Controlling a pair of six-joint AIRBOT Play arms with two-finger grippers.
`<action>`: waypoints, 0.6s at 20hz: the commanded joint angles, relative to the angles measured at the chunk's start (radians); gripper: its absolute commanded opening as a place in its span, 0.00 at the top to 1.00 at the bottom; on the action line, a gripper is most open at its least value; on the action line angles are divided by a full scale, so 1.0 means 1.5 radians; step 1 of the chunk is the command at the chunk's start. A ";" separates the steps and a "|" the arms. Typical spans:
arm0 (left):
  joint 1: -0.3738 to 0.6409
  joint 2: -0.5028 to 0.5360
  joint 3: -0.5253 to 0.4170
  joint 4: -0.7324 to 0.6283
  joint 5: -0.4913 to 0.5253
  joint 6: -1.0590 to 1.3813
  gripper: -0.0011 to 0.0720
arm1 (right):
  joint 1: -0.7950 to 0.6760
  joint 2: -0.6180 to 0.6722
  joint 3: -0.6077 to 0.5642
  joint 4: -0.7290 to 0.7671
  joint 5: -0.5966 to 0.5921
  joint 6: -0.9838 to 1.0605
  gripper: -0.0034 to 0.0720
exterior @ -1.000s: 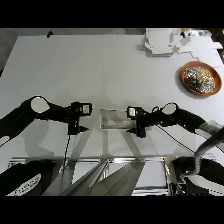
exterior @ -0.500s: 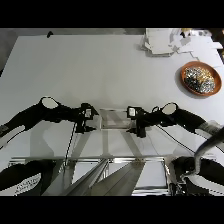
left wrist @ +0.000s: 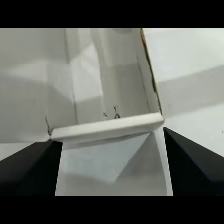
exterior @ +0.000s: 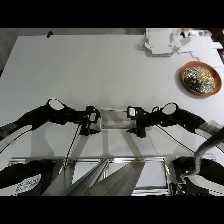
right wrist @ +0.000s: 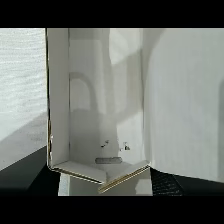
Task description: Fold the box and place the chain.
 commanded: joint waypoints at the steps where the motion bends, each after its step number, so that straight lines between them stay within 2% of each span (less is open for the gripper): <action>1: -0.003 -0.003 0.000 -0.025 0.009 0.003 0.02 | 0.000 0.001 0.000 0.000 0.000 0.000 0.42; 12: -0.039 -0.046 0.000 -0.100 0.021 0.002 0.03 | 0.000 0.001 0.000 0.000 0.000 0.000 0.42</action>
